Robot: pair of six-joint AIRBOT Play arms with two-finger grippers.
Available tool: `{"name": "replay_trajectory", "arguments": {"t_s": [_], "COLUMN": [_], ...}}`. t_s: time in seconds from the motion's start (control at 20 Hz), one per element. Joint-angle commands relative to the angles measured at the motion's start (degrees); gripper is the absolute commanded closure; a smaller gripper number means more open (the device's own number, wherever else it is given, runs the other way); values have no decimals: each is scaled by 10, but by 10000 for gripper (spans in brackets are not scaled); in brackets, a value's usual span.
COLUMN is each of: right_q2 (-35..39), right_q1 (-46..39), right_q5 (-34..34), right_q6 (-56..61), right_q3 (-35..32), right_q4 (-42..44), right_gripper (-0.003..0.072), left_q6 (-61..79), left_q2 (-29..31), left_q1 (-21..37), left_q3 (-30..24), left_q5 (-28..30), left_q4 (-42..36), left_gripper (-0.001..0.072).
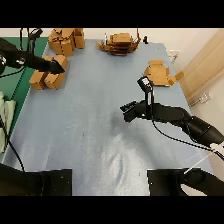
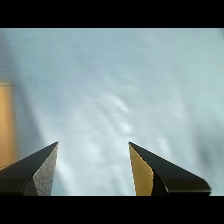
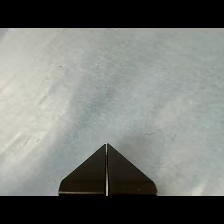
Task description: Fold the box.
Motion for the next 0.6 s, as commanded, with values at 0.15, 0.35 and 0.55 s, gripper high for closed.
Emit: {"name": "replay_trajectory", "arguments": {"t_s": [0.15,0.35,0.55], "right_q2": [0,1,0], "right_q1": [0,0,0], "right_q5": [-85,-119,-133], "right_q6": [28,28,28], "right_q3": [43,44,44], "right_q4": [2,2,2], "right_gripper": [679,679,678], "left_q6": [-60,-133,-186], "left_q2": [132,261,350], "left_q1": [-92,-156,-177], "left_q3": [-54,-183,-281], "left_q5": [-176,-30,54], "left_q4": [15,35,33], "left_gripper": [24,23,23]}}
